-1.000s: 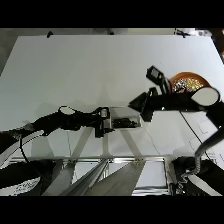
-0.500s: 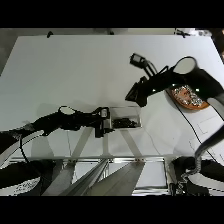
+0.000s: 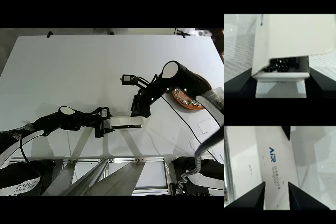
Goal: Fold the box and place the chain.
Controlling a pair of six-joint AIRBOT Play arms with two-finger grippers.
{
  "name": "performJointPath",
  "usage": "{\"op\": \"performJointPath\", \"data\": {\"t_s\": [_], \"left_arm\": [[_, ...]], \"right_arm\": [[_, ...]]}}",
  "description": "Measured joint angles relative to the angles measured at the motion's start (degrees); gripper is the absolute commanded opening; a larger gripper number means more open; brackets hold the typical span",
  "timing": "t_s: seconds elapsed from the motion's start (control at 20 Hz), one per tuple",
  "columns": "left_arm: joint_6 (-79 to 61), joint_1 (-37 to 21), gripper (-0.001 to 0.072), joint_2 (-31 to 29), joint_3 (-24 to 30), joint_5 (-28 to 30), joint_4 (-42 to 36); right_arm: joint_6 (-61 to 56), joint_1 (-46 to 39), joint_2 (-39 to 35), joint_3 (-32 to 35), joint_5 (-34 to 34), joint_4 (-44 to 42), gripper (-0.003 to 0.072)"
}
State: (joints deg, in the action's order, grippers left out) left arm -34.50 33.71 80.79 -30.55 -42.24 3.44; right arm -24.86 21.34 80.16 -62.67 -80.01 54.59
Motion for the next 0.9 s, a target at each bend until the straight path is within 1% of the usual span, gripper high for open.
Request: {"op": "performJointPath", "data": {"t_s": [0.1, 0.3, 0.35, 0.4, 0.5, 0.7, 0.8, 0.9], "left_arm": [[0.0, 0.0, 0.0208, 0.0, 0.0, 0.0, 0.0], [0.0, 0.0, 0.0208, 0.0, 0.0, 0.0, 0.0], [0.0, 0.0, 0.0208, 0.0, 0.0, 0.0, 0.0], [0.0, 0.0, 0.0208, 0.0, 0.0, 0.0, 0.0], [0.0, 0.0, 0.0209, 0.0, 0.0, 0.0, 0.0], [0.0, 0.0, 0.0208, 0.0, 0.0, 0.0, 0.0], [0.0, 0.0, 0.0208, 0.0, 0.0, 0.0, 0.0], [0.0, 0.0, 0.0208, 0.0, 0.0, 0.0, 0.0]], "right_arm": [[0.7, 1.4, -1.4, 1.7, 1.0, 1.6, 0.0365], [1.1, 4.5, -3.2, 5.0, 5.2, 5.1, 0.0365], [1.2, 5.1, -3.4, 5.5, 6.2, 5.8, 0.0377], [1.2, 5.8, -3.6, 5.8, 7.2, 6.4, 0.0410], [1.3, 7.1, -3.9, 6.1, 8.7, 7.2, 0.0415], [1.3, 9.8, -6.2, 6.4, 9.9, 7.8, 0.0422], [1.2, 11.1, -7.8, 6.5, 10.1, 8.0, 0.0487], [0.4, 12.2, -8.9, 6.6, 10.3, 8.0, 0.0487]]}}
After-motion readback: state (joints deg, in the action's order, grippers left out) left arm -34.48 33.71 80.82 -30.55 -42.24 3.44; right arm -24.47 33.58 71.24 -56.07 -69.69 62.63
